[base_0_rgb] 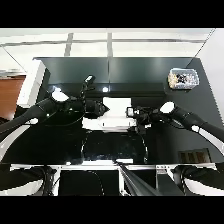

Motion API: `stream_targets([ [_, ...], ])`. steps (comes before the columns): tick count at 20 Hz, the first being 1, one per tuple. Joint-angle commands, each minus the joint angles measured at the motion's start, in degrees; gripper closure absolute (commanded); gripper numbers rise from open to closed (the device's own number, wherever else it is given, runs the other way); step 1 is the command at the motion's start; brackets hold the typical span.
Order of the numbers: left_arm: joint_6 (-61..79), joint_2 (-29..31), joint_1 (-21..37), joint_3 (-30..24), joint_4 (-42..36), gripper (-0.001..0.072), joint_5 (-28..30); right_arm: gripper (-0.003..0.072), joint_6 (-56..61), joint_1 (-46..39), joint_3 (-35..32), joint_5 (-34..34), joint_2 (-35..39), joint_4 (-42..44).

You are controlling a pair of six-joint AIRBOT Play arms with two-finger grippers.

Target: Fold the box and place the chain.

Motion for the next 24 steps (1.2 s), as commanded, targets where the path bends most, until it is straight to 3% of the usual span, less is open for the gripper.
stream_targets([
  [1, 0.02, -1.49, -0.02, -0.02, 0.09, 0.0688, 3.39, 0.0332, 0.0, 0.04, -0.02, 0.02, 0.0, 0.09],
  [6, 0.0, -2.38, -0.02, -0.02, 0.52, 0.0688, 3.65, 0.0332, 0.0, 0.04, -0.02, 0.02, 0.0, 0.09],
  [10, -1.6, -3.61, -0.04, -0.04, 4.24, 0.0688, -1.14, 0.0333, 0.0, 0.07, -0.02, 0.02, 0.0, 0.09],
  [14, -1.86, -2.99, 0.5, 1.73, 6.75, 0.0689, -1.03, 0.0332, 0.0, 0.07, -0.02, 0.04, 0.0, 0.07],
  [19, -11.3, 8.17, 4.35, 5.7, 24.76, 0.0689, -4.76, 0.0332, 0.0, 0.04, -0.02, 0.04, 0.0, 0.09],
  [21, -11.13, 13.68, 6.54, 1.25, 30.69, 0.0689, -7.21, 0.0332, 0.0, 0.04, -0.02, 0.04, 0.0, 0.09],
  [24, 5.25, 21.64, 8.15, -8.7, 23.67, 0.0686, -10.43, 0.0332, 0.0, 0.04, -0.02, 0.04, 0.0, 0.09],
])
